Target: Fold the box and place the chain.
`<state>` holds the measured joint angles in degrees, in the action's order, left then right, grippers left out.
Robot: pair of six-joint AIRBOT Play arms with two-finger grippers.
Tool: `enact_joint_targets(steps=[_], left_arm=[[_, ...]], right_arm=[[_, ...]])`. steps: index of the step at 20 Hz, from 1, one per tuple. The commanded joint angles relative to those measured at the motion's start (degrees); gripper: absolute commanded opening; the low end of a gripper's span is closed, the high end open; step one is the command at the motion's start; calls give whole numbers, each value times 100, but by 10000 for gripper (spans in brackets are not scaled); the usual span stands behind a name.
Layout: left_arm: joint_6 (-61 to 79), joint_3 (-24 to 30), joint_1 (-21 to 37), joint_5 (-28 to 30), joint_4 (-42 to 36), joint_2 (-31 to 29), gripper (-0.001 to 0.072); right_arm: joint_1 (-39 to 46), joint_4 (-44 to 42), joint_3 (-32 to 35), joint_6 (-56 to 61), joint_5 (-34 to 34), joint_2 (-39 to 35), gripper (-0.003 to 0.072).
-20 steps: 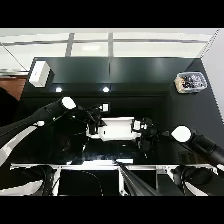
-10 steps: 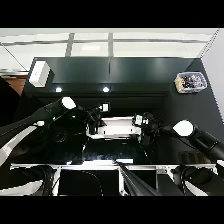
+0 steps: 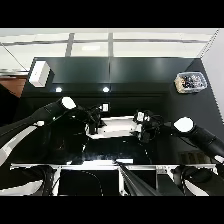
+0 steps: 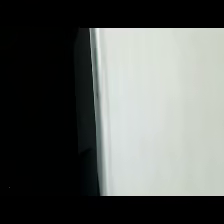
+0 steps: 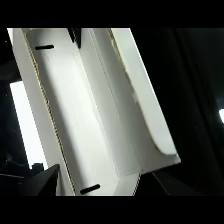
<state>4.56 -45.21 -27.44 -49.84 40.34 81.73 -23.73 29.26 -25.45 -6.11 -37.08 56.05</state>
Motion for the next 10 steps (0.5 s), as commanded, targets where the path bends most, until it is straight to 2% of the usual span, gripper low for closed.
enact_joint_targets(steps=[1,5,10], left_arm=[[4,2,2,35,15,-2,24],[0,-2,2,35,13,-2,24],[0,-2,2,35,13,-2,24]], right_arm=[[15,-505,0,-494,-114,79,634],[13,-457,50,-507,-562,90,633],[13,-345,293,-599,-490,262,633]])
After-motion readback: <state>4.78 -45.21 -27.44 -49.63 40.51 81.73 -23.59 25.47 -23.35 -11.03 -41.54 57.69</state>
